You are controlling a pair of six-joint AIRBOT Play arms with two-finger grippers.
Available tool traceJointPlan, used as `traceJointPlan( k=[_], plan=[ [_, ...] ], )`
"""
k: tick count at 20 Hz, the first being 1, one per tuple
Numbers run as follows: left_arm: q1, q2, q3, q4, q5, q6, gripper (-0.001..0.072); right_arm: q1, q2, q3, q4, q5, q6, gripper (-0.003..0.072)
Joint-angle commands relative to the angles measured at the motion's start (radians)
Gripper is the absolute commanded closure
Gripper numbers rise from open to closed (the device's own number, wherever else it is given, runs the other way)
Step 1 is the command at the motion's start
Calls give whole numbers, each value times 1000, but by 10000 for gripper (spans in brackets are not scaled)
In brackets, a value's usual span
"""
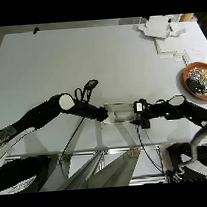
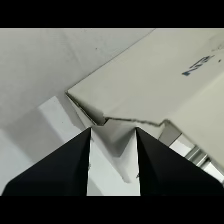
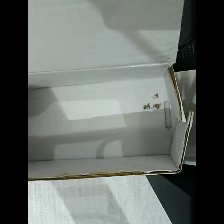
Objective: Fold the box and place the chain.
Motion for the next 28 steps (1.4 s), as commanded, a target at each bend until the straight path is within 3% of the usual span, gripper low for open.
traceJointPlan(
  k=[1, 8, 20, 26, 27, 28],
  plan=[
    [-43, -31, 52, 106, 2, -143, 389, 0, 0, 0, 0, 0, 0, 244],
    [-103, -93, 164, 326, -97, -425, 389, 0, 0, 0, 0, 0, 0, 244],
    [-215, -327, 447, 497, -372, -822, 391, 0, 0, 0, 0, 0, 0, 244],
    [-221, -333, 461, 572, -374, -929, 410, 0, 0, 0, 0, 0, 0, 244],
    [-221, -333, 461, 572, -376, -932, 469, 0, 0, 0, 0, 0, 0, 244],
    [-221, -333, 461, 572, -381, -934, 479, 0, 0, 0, 0, 0, 0, 244]
  ],
)
